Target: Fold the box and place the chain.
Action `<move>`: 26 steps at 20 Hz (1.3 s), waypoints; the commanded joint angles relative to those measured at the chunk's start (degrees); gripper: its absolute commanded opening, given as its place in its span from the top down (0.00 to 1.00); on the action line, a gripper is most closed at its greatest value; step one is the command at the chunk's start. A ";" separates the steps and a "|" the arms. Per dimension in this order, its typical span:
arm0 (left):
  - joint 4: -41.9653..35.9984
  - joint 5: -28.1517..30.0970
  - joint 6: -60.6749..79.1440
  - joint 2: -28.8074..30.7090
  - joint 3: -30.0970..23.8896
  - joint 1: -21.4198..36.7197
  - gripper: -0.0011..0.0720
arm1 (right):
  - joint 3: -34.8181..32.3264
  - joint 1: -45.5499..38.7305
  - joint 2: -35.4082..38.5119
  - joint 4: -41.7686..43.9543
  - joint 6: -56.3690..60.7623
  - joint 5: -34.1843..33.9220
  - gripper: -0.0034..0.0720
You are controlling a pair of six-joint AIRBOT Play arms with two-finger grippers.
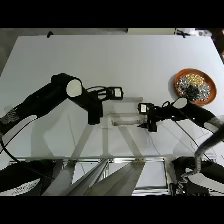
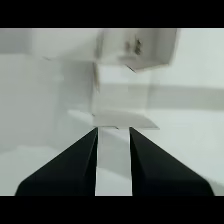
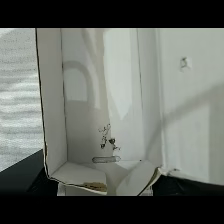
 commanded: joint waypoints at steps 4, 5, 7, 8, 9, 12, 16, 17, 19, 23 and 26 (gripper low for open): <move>-1.14 4.22 9.57 -2.29 -2.56 -0.09 0.57 | 0.00 -0.04 0.02 0.04 0.00 -0.02 0.41; -1.33 6.05 10.21 -3.30 -2.56 -0.09 0.45 | 0.00 -0.04 0.02 0.02 0.02 -0.02 0.41; -1.51 8.63 12.48 -5.46 -2.56 -0.09 0.37 | 0.00 -0.04 0.02 0.02 0.00 -0.02 0.41; -1.66 9.79 12.72 -6.71 -2.56 -0.09 0.36 | 0.00 -0.04 0.02 0.02 0.02 -0.02 0.41; -1.68 10.67 12.72 -7.85 -2.56 -0.09 0.36 | 0.00 -0.04 0.02 0.04 0.00 -0.04 0.41; -1.70 12.59 12.46 -10.58 -2.56 -0.07 0.37 | 0.00 -0.04 0.02 0.02 0.00 -0.04 0.41; -3.72 12.87 12.00 -11.37 -2.56 -0.37 0.38 | 0.00 -0.04 0.02 0.02 0.02 -0.02 0.41; -4.74 12.85 12.00 -11.37 -2.56 -0.59 0.44 | 0.00 -0.04 0.02 0.02 0.00 -0.02 0.41; -5.99 12.83 12.04 -11.37 -2.56 -1.33 0.53 | 0.00 -0.04 0.02 0.02 0.00 -0.02 0.41; -6.08 12.48 12.04 -11.37 -2.56 -2.75 0.65 | 0.00 -0.04 0.02 0.02 0.02 -0.04 0.41; -7.19 11.10 12.04 -11.37 -2.56 -3.34 0.73 | 0.00 -0.04 0.02 0.02 0.02 -0.02 0.41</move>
